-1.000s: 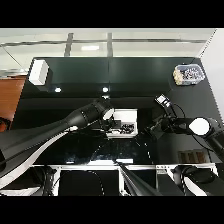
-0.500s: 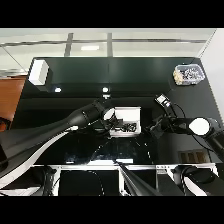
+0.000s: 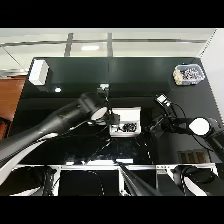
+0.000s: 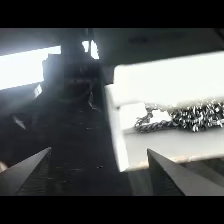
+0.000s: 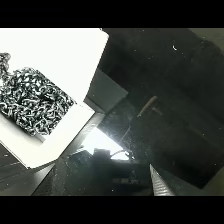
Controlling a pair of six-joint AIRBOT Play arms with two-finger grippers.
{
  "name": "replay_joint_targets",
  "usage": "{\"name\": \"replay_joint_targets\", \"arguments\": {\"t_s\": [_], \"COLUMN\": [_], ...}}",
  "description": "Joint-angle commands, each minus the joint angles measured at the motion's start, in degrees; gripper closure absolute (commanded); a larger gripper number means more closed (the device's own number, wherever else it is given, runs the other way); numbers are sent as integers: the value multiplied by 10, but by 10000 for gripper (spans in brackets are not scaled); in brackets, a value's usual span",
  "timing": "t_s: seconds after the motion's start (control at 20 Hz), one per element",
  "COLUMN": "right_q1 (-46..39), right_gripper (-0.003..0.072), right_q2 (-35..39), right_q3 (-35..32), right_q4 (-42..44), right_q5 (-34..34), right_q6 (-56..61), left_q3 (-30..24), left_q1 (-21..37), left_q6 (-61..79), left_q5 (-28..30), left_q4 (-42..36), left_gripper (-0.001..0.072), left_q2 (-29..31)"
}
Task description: Fold the box and place the chain.
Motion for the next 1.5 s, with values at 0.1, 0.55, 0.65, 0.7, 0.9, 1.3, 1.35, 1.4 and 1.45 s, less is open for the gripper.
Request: {"name": "replay_joint_targets", "arguments": {"t_s": [0.1, 0.55, 0.65, 0.7, 0.9, 1.3, 1.35, 1.4, 1.45], "right_q1": [0, 0, 0, 0, 0, 0, 0, 0, 0], "right_gripper": [-34, -33, -34, -33, -33, -34, -33, -33, -34], "right_q2": [0, 0, 0, 0, 0, 0, 0, 0, 0], "right_q3": [0, 0, 0, 0, 0, 0, 0, 0, 0], "right_q4": [0, 1, 0, 0, 0, 1, 3, 6, 13], "right_q5": [-1, 0, 0, 0, 2, 2, 2, 2, 2], "right_q6": [0, 12, 14, 15, 15, 22, 26, 28, 28], "left_q3": [-118, -379, -378, -378, -379, -352, -349, -345, -342], "left_q1": [42, 177, 176, 176, 176, 221, 221, 217, 213], "left_q6": [28, 704, 860, 940, 1192, 1306, 1320, 1329, 1329], "left_q5": [-7, 241, 252, 254, 251, 205, 210, 220, 234], "left_q4": [56, -492, -492, -492, -492, -534, -541, -542, -542], "left_gripper": [24, 19, -10, -10, -10, -10, -10, -10, -10], "left_q2": [140, 217, 207, 205, 202, 125, 110, 96, 85]}}
